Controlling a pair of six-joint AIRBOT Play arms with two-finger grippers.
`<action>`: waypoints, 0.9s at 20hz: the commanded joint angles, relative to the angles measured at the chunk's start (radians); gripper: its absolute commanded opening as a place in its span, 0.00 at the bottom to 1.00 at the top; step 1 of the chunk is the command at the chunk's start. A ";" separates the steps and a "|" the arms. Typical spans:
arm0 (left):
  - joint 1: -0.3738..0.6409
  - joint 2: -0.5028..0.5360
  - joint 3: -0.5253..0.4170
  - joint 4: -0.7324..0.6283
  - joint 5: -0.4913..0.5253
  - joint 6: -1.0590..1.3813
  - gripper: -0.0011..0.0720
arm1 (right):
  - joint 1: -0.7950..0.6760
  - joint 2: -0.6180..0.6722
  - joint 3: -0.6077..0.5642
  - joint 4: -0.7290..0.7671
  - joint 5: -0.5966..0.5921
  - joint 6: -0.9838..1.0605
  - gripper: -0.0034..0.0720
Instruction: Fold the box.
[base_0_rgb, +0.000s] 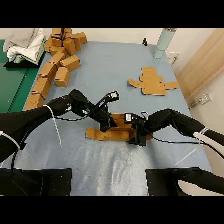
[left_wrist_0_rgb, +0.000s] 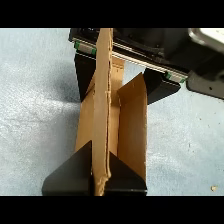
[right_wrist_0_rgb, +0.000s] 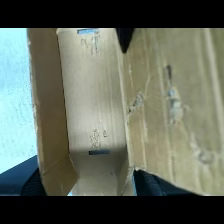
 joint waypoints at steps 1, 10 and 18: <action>0.000 0.000 0.000 0.000 0.000 0.000 0.03 | 0.000 0.001 0.000 -0.003 0.018 0.000 0.99; 0.000 0.000 0.000 0.000 0.000 0.000 0.03 | 0.000 0.003 0.000 0.023 0.074 0.000 0.97; 0.000 0.000 0.000 0.000 0.000 0.000 0.03 | 0.013 0.003 0.000 0.011 0.067 -0.012 0.72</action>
